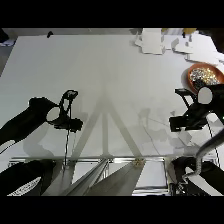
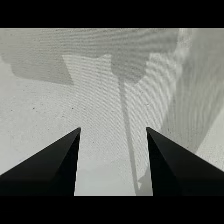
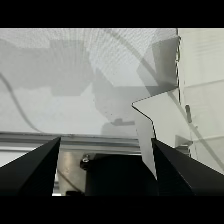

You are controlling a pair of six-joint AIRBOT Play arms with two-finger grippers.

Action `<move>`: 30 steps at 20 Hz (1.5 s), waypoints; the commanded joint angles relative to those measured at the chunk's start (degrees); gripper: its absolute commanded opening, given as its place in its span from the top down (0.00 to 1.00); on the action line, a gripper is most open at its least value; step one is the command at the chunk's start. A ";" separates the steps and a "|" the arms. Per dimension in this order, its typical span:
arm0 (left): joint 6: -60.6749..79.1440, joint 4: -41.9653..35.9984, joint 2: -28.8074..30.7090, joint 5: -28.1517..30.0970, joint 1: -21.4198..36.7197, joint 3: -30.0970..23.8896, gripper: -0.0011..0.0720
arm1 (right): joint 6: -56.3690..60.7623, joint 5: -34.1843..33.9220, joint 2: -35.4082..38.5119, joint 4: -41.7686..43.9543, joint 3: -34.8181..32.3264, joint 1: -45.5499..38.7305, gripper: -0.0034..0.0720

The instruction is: Fold the box and place the chain.

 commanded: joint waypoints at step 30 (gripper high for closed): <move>0.02 0.04 -0.04 0.02 0.04 -0.04 0.36 | -13.38 -23.47 -7.10 -26.62 11.45 -28.35 0.17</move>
